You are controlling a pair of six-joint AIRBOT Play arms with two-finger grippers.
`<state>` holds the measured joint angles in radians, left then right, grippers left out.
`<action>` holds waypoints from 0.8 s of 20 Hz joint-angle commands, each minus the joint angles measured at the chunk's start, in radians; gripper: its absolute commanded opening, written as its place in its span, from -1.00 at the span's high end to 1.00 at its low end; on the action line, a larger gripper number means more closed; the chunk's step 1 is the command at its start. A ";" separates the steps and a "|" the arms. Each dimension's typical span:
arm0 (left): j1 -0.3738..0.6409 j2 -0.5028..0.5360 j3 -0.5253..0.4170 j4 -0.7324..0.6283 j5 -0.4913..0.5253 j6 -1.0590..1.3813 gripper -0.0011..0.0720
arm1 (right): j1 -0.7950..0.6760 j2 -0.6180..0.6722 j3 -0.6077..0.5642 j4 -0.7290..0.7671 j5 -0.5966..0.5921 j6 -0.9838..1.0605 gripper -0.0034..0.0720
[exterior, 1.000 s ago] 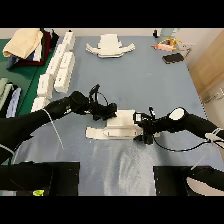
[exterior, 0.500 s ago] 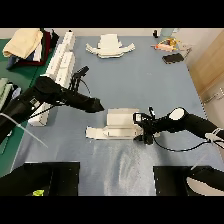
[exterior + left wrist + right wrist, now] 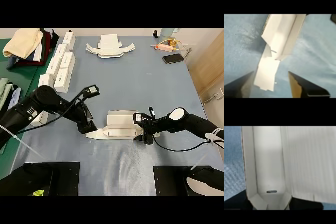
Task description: Fold the box.
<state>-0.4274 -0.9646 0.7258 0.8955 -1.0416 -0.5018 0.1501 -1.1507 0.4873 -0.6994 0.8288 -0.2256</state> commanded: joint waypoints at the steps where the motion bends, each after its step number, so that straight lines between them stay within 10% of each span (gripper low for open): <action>1: -0.030 0.003 -0.118 -0.022 0.158 0.270 -0.95 | 0.001 0.001 0.001 0.000 0.000 0.000 -0.43; 9: -0.103 -0.112 -0.177 -0.280 0.312 0.586 -0.94 | 0.001 0.001 0.001 0.000 0.000 0.000 -0.43; 12: -0.109 -0.151 -0.176 -0.298 0.327 0.606 -0.30 | 0.001 0.001 0.001 0.000 0.000 0.000 -0.43; 15: -0.109 -0.172 -0.176 -0.299 0.314 0.607 -0.28 | 0.001 0.001 0.001 0.000 0.000 0.000 -0.43; 16: -0.109 -0.175 -0.176 -0.301 0.305 0.607 0.12 | 0.001 0.001 0.001 0.000 0.000 0.000 -0.43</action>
<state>-0.5343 -1.1187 0.5503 0.6151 -0.7292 0.0849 0.1501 -1.1507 0.4873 -0.7002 0.8295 -0.2256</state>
